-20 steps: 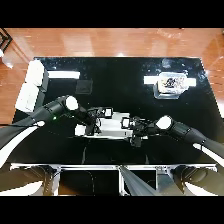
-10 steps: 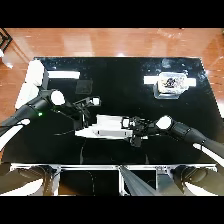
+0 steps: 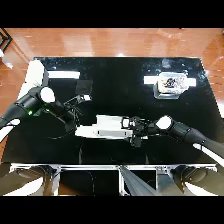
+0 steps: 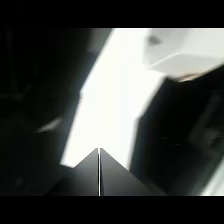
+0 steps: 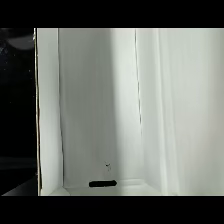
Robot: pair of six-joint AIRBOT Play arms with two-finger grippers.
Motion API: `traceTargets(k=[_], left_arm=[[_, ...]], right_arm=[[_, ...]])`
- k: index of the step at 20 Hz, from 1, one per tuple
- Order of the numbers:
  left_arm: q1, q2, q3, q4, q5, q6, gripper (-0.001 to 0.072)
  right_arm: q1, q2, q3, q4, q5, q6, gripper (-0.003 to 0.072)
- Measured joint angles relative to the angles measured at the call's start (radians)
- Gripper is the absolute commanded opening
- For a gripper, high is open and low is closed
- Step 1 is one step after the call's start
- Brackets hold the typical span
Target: Fold the box and place the chain.
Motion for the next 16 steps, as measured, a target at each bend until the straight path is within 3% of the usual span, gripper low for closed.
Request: traceTargets(k=[3, 7, 16], left_arm=[[-0.005, 0.048, -0.014, -0.175, -0.009, -0.012, 0.0018], [-0.03, 0.077, -0.058, -0.461, 0.089, 0.034, 0.0019], [-0.127, 0.03, -0.092, -0.607, 0.453, 0.085, 0.0019]], right_arm=[[0.0, 0.0, 0.0, 0.0, 0.0, 0.0, 0.0236], [0.0, 0.0, 0.0, 0.0, 0.0, 0.0, 0.0236], [0.0, 0.0, 0.0, 0.0, 0.0, 0.0, 0.0236]])
